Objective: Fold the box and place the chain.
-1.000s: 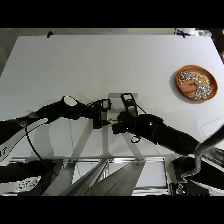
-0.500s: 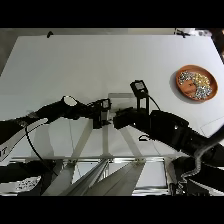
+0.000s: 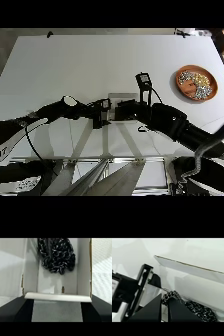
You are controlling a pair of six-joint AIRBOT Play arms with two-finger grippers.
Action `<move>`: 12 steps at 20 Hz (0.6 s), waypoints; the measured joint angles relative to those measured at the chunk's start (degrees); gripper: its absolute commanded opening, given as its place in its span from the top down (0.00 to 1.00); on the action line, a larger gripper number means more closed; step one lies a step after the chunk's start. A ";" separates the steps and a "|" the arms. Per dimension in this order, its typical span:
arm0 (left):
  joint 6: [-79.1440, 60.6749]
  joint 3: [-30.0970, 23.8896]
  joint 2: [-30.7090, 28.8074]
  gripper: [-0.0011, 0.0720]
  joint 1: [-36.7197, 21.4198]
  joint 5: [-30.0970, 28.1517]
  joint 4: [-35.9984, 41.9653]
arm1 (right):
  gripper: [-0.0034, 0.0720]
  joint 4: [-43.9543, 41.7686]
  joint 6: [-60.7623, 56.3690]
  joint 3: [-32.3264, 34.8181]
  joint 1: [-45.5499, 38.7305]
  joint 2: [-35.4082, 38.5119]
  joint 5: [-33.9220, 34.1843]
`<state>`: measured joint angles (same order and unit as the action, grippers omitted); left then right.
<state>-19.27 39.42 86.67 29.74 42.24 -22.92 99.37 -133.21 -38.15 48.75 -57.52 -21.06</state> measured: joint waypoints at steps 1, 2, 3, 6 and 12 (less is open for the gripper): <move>0.00 0.00 0.00 0.70 0.00 0.00 0.00 | 0.72 -0.17 0.85 0.00 -0.04 -0.44 -0.37; 0.02 0.00 0.00 0.70 0.00 0.00 0.00 | 0.68 -0.24 1.38 0.00 -0.09 -0.85 -1.11; 0.02 0.00 0.00 0.70 0.00 0.00 0.00 | 0.68 -0.35 1.88 0.00 -0.13 -1.29 -1.88; 0.02 0.00 0.00 0.70 0.00 0.00 0.00 | 0.68 -0.57 2.64 0.00 -0.15 -2.40 -4.17; 0.02 0.00 0.00 0.70 0.00 0.00 0.02 | 0.77 -1.77 7.58 -0.02 -1.75 3.15 -13.49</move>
